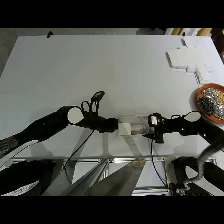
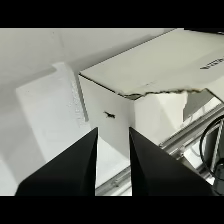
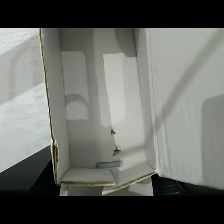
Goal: Fold the box and place the chain.
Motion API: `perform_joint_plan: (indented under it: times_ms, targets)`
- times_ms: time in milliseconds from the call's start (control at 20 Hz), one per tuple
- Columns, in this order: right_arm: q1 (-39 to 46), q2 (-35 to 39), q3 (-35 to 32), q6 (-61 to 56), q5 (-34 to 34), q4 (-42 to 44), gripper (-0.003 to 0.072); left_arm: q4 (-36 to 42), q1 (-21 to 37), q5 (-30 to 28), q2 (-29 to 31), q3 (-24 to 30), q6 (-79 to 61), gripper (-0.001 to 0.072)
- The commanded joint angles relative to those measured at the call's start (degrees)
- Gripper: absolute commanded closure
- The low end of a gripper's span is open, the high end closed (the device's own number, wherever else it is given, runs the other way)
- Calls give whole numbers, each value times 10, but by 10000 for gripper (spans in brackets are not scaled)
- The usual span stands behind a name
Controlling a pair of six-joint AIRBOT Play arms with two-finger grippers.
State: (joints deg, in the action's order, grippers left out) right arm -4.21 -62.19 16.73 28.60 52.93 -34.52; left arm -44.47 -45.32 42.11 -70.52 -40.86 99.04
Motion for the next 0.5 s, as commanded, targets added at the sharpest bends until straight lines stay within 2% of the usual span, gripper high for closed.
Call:
perform_joint_plan:
  times_ms: [0,350,450]
  targets:
    - [0,0,0,0,1,0,285,-4,1,13,0,-1,0,480]
    - [0,0,0,0,1,0,285,-21,-3,19,-2,-26,5,477]
    - [0,0,0,0,1,0,285,-52,-11,38,-11,-40,31,323]
